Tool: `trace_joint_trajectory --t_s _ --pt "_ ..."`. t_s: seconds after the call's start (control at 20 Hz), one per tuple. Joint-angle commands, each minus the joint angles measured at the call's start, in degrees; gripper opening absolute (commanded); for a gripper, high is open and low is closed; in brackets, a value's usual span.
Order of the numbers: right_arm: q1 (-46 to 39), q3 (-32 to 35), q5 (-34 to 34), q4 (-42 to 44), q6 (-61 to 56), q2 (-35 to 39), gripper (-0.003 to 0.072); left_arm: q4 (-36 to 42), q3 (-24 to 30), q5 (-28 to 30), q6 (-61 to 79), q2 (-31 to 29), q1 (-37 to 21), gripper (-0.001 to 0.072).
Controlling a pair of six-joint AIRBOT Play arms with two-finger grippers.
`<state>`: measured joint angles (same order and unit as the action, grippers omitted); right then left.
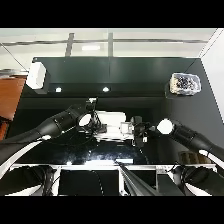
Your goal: Fold the box and place the chain.
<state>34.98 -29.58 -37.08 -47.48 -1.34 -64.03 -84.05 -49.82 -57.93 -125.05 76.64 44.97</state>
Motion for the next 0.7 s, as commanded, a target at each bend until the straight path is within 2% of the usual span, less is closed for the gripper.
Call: trace_joint_trajectory --t_s 0.0,0.3,0.35,0.65 --pt "0.02 -0.04 0.2 -3.43 -1.66 0.61 0.0698 -1.05 -0.31 -0.5 0.07 0.33 -0.26 0.0027" --pt "0.04 -0.04 1.4 -1.46 -1.44 0.59 0.068 -1.27 -0.31 -1.62 0.09 1.6 -0.46 0.0027" --pt "0.13 -0.04 1.31 0.11 -1.46 0.59 0.0586 -1.4 -0.33 -1.75 0.07 1.79 -0.46 0.0027" --pt "0.13 -0.04 -0.98 3.02 -3.93 0.59 0.0591 -1.4 -0.33 -2.38 -0.28 2.32 -0.46 0.0027"
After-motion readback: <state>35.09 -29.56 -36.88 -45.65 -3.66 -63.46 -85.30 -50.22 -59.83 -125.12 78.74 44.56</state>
